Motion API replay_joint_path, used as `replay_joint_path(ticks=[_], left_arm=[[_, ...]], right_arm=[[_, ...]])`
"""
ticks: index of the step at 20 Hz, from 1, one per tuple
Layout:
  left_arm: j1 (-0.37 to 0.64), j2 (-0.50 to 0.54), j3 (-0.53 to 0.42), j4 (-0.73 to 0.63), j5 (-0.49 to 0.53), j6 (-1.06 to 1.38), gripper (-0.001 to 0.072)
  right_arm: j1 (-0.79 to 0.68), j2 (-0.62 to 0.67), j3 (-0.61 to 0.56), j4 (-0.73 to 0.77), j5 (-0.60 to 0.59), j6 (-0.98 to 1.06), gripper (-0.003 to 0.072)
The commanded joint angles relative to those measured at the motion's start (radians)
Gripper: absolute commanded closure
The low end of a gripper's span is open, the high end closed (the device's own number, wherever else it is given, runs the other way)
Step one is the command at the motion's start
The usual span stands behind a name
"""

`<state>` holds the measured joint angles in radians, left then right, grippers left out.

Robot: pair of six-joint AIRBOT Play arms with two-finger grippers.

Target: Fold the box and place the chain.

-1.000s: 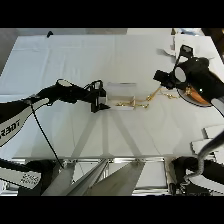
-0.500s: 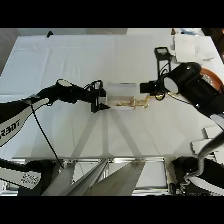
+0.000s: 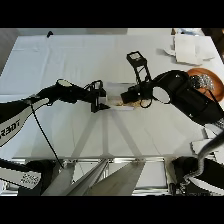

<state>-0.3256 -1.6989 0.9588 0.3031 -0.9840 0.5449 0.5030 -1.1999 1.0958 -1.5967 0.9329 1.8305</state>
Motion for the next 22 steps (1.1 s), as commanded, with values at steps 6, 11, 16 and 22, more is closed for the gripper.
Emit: replay_joint_path(ticks=[6,11,16,22], left_arm=[[0.0,0.0,0.001,0.0,0.0,0.0,0.0342],[0.0,0.0,0.001,0.0,0.0,0.0,0.0342],[0.0,0.0,0.001,0.0,0.0,0.0,0.0342],[0.0,0.0,0.001,0.0,0.0,0.0,0.0342]], right_arm=[[0.006,-0.014,0.001,0.19,-0.342,-0.219,0.0676],[0.006,-0.119,0.001,0.156,-0.237,-0.217,0.0674],[0.006,-0.211,0.001,0.153,-0.153,-0.216,0.0673],[0.006,-0.204,0.001,0.156,-0.141,-0.217,0.0408]])
